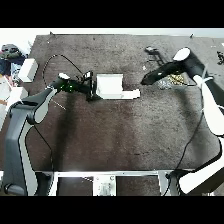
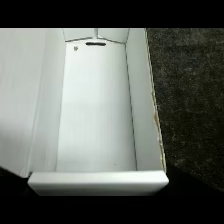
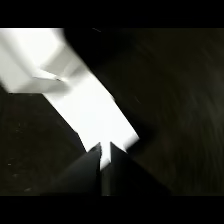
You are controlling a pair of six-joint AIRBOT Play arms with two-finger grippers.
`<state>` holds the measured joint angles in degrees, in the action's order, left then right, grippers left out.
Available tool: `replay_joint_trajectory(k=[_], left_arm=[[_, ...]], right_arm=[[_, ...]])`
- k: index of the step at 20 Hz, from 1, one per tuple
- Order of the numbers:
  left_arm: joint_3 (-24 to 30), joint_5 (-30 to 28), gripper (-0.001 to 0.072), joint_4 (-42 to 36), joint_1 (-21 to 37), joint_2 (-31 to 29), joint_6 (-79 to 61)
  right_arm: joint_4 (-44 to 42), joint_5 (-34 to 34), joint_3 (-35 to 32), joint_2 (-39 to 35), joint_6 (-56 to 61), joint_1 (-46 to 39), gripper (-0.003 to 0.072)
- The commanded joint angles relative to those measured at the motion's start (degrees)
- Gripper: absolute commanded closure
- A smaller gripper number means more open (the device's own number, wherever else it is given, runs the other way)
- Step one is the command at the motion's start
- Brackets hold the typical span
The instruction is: Fold the box and place the chain.
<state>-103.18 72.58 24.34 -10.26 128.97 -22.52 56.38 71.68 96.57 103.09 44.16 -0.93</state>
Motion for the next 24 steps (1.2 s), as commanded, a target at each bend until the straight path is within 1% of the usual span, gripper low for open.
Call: replay_joint_trajectory(k=[1, 3, 5, 7, 9, 12, 14, 15, 16, 17, 21, 23, 24], left_arm=[[0.0, 0.0, 0.0305, 0.0, 0.0, 0.0, 0.0], [0.0, 0.0, 0.0304, 0.0, 0.0, 0.0, 0.0], [0.0, 0.0, 0.0304, 0.0, 0.0, 0.0, 0.0], [0.0, 0.0, 0.0304, 0.0, 0.0, 0.0, 0.0], [0.0, 0.0, 0.0304, 0.0, 0.0, 0.0, 0.0], [0.0, 0.0, 0.0304, 0.0, 0.0, 0.0, 0.0], [0.0, 0.0, 0.0304, 0.0, 0.0, 0.0, 0.0], [0.0, 0.0, 0.0304, 0.0, 0.0, 0.0, 0.0], [0.0, 0.0, 0.0304, 0.0, 0.0, 0.0, 0.0], [0.0, 0.0, 0.0304, 0.0, 0.0, 0.0, 0.0], [0.0, 0.0, 0.0304, 0.0, 0.0, 0.0, 0.0], [0.0, 0.0, 0.0304, 0.0, 0.0, 0.0, 0.0], [0.0, 0.0, 0.0304, 0.0, 0.0, 0.0, 0.0]], right_arm=[[-8.4, 1.7, -4.7, -1.0, 12.7, -7.9, 0.0674], [-11.5, -1.0, -9.5, -1.0, 12.7, -9.9, 0.0674], [-12.8, -5.8, -13.3, -0.8, 12.4, -9.6, 0.0674], [-14.7, -8.5, -15.0, 0.5, 10.9, -8.2, 0.0674], [-15.6, -10.1, -15.0, 3.1, 10.9, -6.2, 0.0674], [-23.1, -9.7, -15.0, 7.0, 5.6, -4.0, 0.0674], [-28.5, -6.8, -15.0, 8.2, 0.2, -3.5, 0.0673], [-31.6, -4.5, -15.0, 8.3, -2.4, -3.4, 0.0608], [-34.0, -2.5, -14.9, 8.3, -3.0, -3.3, 0.0411], [-34.9, -1.2, -14.8, 8.3, -3.0, -3.3, 0.0379], [-33.4, -1.0, -12.1, 8.3, 1.6, -1.1, 0.0378], [-28.8, -2.1, -9.3, 8.3, 6.4, 0.8, 0.0374], [-25.7, -2.1, -7.6, 8.3, 9.6, 1.7, 0.0206]])
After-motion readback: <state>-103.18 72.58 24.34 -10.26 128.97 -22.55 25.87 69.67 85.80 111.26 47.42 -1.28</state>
